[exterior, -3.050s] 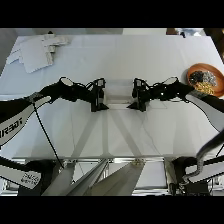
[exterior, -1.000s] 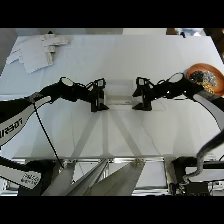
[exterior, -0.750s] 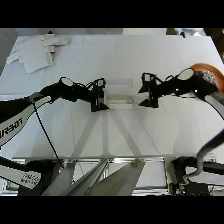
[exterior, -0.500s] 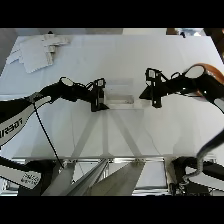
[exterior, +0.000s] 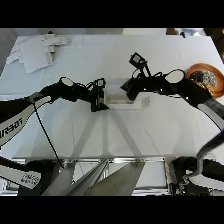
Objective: Fold the box and place the chain.
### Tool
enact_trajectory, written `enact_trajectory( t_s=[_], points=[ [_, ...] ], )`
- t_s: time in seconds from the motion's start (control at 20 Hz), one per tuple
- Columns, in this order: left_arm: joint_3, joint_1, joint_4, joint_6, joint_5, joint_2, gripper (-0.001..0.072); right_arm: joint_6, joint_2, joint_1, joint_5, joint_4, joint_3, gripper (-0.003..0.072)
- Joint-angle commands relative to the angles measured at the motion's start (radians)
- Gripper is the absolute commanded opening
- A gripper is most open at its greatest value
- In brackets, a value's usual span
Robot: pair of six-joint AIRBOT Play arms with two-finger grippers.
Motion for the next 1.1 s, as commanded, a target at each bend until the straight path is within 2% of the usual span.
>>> enact_trajectory(
  t_s=[0.0, 0.15, 0.45, 0.65, 0.7, 0.85, 1.05],
  points=[
    [0.001, 0.0, 0.0, 0.0, 0.0, 0.0, 0.0276, 0.119, -0.097, 0.02, -0.122, 0.073, 0.001, 0.0009],
    [0.001, 0.0, 0.0, 0.0, 0.0, -0.001, 0.0276, 0.17, -0.163, 0.021, -0.139, 0.077, 0.001, 0.0009],
    [0.001, 0.0, 0.0, 0.0, 0.0, 0.0, 0.0276, 0.169, -0.154, 0.02, -0.13, 0.068, 0.002, 0.0009],
    [0.001, 0.0, 0.0, 0.0, 0.0, 0.0, 0.0276, 0.16, -0.069, 0.02, -0.058, 0.047, 0.031, 0.001],
    [0.001, 0.0, 0.0, 0.0, 0.0, -0.001, 0.0276, 0.141, -0.023, 0.02, -0.047, 0.002, 0.043, 0.001],
    [0.001, 0.0, 0.0, 0.0, 0.0, -0.001, 0.0276, 0.124, 0.134, 0.02, 0.015, -0.265, 0.066, 0.001],
    [0.001, 0.0, 0.0, 0.0, -0.001, 0.0, 0.0276, 0.113, 0.232, 0.02, 0.208, -0.669, 0.066, 0.001]
  ],
)
